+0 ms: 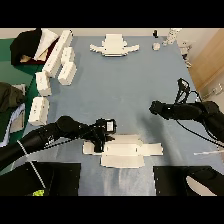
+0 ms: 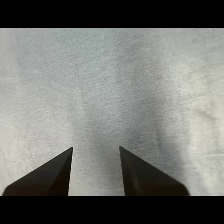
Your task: Fold the box.
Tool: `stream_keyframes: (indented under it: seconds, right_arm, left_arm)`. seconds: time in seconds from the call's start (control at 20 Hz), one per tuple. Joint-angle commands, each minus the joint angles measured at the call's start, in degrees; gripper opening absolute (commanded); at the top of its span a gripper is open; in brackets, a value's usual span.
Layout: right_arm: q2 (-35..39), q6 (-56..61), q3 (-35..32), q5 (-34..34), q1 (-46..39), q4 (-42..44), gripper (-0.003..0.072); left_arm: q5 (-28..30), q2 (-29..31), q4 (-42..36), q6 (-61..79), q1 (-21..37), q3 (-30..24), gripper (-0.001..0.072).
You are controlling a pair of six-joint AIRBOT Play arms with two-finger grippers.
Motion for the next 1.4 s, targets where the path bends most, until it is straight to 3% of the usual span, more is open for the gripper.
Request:
stream_keyframes:
  seconds: [0.0,0.5,0.65,1.0,1.15,1.35]
  right_arm:
    - [-0.02,0.00,0.04,-0.20,0.04,0.02,0.0432]
    - [-0.02,-0.22,0.04,-1.95,0.04,0.04,0.0412]
    - [0.11,-2.19,0.07,-6.25,0.04,1.97,0.0004]
    - [9.75,-0.63,0.04,-24.26,6.62,3.17,0.0002]
    - [16.02,6.05,0.04,-30.49,14.01,0.68,0.0002]
    - [21.24,13.94,-0.22,-33.62,26.82,-0.81,0.0001]
  left_arm:
    - [-1.90,-1.11,0.15,-0.07,0.02,-0.04,0.0014]
    - [-3.41,-1.09,0.15,-0.26,0.02,-0.04,0.0015]
    - [-3.41,-1.09,0.15,-0.22,0.02,-0.04,0.0014]
    - [-3.37,-1.09,0.13,-0.22,0.02,-0.04,0.0014]
    - [-3.39,-1.09,0.15,-0.22,0.02,-0.04,0.0015]
    - [-3.39,-1.09,0.13,-0.22,0.02,-0.04,0.0014]
